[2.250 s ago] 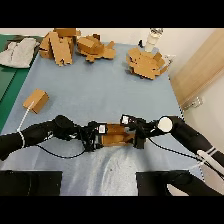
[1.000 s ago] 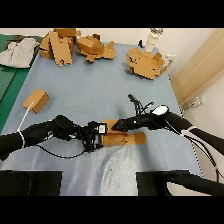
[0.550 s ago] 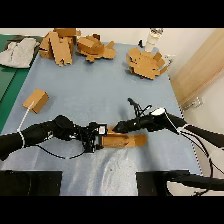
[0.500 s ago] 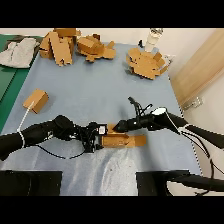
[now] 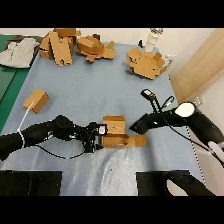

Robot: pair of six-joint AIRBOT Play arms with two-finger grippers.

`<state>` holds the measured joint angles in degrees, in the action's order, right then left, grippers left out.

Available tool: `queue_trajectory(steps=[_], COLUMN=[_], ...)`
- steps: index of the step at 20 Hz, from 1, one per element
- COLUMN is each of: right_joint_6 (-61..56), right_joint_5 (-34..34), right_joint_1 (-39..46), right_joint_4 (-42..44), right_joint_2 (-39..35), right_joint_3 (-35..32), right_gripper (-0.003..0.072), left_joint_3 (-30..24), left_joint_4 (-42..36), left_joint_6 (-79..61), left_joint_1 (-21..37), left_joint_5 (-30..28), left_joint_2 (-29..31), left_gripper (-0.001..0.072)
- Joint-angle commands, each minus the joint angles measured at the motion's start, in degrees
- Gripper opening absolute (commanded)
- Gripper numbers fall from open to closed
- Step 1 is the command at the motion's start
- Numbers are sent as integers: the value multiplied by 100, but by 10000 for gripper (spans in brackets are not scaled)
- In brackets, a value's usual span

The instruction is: Fold the box.

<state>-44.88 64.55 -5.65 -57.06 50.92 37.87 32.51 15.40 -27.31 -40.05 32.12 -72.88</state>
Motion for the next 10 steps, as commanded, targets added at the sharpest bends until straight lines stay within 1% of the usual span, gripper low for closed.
queue_trajectory(steps=[1,3,6,8,10], right_joint_6=[367,498,750,748,748], right_joint_5=[719,793,686,164,-638], right_joint_1=[-101,-448,-1244,-1681,-1923], right_joint_4=[-1432,-1368,-1421,-1582,-1628], right_joint_2=[-697,-654,-354,-160,-13], right_joint_3=[-9,-92,-461,-684,-704], right_gripper=[534,534,534,535,535], left_joint_3=[2,2,2,2,2], left_joint_4=[4,4,4,4,4], left_joint_6=[-7,-7,-9,-7,-7], left_joint_1=[2,2,2,2,2], left_joint_5=[-9,-2,-11,-7,-7], left_joint_2=[2,2,2,2,2], left_gripper=[465,465,465,465,465])
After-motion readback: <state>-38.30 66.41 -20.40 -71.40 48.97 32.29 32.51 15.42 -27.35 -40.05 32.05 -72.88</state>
